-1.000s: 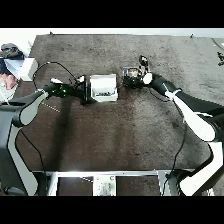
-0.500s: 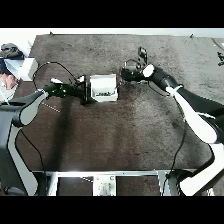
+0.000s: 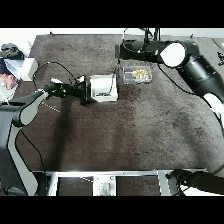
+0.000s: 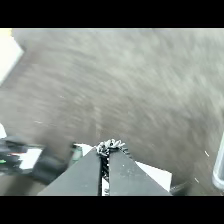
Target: Fold the box and place the chain.
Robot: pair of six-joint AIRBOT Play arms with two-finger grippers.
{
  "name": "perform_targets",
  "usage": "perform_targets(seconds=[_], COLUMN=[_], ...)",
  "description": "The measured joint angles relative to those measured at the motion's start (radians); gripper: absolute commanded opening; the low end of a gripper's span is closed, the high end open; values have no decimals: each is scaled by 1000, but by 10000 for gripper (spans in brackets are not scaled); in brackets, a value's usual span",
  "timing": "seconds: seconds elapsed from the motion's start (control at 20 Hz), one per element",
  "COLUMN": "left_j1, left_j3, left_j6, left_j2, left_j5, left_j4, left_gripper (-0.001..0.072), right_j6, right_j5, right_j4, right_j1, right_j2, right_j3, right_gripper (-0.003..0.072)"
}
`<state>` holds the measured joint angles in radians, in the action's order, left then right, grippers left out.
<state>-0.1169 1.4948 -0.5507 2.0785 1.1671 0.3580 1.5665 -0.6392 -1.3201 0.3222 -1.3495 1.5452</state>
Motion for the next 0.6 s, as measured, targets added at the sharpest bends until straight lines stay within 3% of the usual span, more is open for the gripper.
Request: perform_targets(seconds=[0.25,0.6], left_j1=[0,0], left_j3=[0,0], left_j6=[0,0], left_j2=[0,0], left_j5=[0,0], left_j4=[0,0], left_gripper=[232,232], right_j6=[-1,19], right_j5=[31,62], right_j4=[-54,-66], right_j1=[97,146], right_j2=[45,-47], right_j3=[0,-3], right_gripper=[-8,-8])
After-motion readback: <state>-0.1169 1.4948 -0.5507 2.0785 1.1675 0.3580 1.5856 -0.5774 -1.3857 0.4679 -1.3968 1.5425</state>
